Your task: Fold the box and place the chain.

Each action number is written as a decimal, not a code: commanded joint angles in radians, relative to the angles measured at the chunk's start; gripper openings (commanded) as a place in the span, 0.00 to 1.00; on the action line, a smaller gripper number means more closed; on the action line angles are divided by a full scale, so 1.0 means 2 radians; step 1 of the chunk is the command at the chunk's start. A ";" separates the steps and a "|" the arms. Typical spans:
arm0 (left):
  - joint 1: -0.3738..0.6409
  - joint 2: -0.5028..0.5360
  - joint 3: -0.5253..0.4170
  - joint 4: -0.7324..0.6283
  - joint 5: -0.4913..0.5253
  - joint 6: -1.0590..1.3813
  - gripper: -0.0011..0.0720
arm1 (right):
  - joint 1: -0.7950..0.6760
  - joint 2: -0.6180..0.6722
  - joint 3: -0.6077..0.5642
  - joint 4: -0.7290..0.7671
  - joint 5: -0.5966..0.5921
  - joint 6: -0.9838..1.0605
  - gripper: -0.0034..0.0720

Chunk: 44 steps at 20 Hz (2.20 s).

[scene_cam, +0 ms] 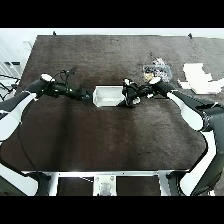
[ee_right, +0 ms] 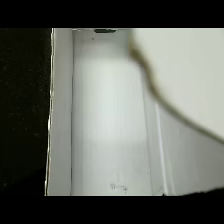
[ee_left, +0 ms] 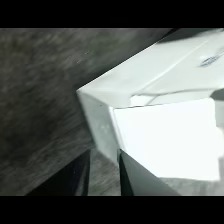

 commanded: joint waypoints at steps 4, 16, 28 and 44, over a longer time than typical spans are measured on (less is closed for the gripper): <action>0.000 0.009 0.002 -0.046 -0.007 -0.001 0.60 | 0.000 0.000 0.000 0.000 0.000 0.000 0.81; -0.030 0.009 0.002 -0.022 0.028 -0.028 0.58 | 0.000 0.000 0.000 0.000 0.000 0.000 0.81; -0.065 0.009 0.002 0.006 0.080 -0.080 0.52 | 0.000 0.000 0.000 0.000 0.000 0.000 0.81; -0.143 0.010 0.078 0.311 0.082 -0.355 0.52 | 0.000 0.000 0.000 0.000 0.000 0.000 0.81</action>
